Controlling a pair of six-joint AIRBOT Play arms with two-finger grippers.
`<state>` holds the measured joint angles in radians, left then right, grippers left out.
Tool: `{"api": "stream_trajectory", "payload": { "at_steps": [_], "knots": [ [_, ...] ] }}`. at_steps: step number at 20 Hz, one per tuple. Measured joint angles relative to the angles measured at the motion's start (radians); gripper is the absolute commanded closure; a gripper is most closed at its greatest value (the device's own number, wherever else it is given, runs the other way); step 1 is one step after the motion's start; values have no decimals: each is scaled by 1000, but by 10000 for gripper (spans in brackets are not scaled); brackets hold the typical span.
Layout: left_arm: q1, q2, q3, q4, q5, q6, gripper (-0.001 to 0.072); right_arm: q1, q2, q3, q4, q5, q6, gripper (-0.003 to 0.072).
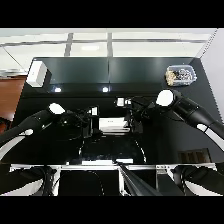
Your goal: Fold the box and place the chain.
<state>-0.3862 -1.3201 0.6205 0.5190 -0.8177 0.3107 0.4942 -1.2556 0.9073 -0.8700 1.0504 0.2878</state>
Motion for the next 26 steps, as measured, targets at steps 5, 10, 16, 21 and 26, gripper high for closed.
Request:
{"api": "stream_trajectory", "payload": {
  "at_steps": [5, 10, 16, 21, 26],
  "knots": [
    [0, 0, 0, 0, 2, 0, 380, 6, -13, 0, 3, -1, 4, 379],
    [0, 0, 0, 0, 2, 0, 381, 6, -18, 0, 2, 2, 8, 378],
    [0, 0, 0, -1, 3, 0, 380, 6, 10, 0, 1, 21, 68, 377],
    [0, 0, 0, -1, 3, 0, 380, 5, 60, -5, 28, 28, 365, 685],
    [0, 0, 0, -1, 3, 0, 380, 6, 57, -55, 141, -63, 740, 671]
  ]
}}
